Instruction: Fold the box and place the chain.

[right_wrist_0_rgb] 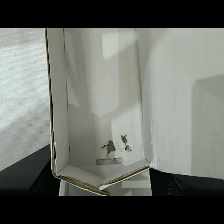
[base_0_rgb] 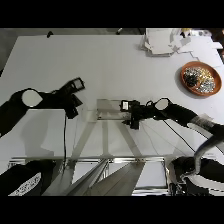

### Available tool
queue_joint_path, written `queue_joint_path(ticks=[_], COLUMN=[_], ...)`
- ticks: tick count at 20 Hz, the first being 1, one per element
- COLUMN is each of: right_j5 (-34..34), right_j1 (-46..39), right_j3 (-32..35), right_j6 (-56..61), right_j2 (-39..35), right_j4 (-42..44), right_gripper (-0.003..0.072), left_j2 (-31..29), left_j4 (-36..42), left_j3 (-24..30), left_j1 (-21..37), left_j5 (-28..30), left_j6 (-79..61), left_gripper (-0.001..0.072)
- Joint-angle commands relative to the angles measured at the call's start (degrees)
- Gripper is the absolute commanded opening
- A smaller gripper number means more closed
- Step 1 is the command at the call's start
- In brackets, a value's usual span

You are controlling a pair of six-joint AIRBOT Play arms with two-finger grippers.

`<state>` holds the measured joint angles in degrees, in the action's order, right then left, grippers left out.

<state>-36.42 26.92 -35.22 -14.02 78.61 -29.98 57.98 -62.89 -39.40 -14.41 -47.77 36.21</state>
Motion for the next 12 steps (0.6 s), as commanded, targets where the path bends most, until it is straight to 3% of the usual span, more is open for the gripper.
queue_joint_path(ticks=[1, 4, 9, 12], right_j5=[-0.04, -0.04, -0.04, -0.04], right_j1=[0.00, 0.00, 0.00, 0.00], right_j3=[0.00, 0.00, 0.00, 0.00], right_j6=[0.02, 0.02, 0.02, 0.02], right_j2=[-0.04, -0.04, -0.04, -0.04], right_j4=[0.02, 0.02, 0.02, 0.02], right_gripper=[0.0381, 0.0381, 0.0381, 0.0381], left_j2=[-2.91, 2.97, 15.96, 19.17], left_j4=[-4.02, -3.10, 6.08, 8.24], left_j3=[-0.02, 0.00, -0.02, -0.02], left_j1=[6.14, 7.34, 5.55, 3.30], left_j5=[-4.28, -7.08, -6.01, -5.92], left_j6=[28.35, 34.58, 33.18, 29.79], left_gripper=[0.0006, 0.0006, 0.0006, 0.0006])
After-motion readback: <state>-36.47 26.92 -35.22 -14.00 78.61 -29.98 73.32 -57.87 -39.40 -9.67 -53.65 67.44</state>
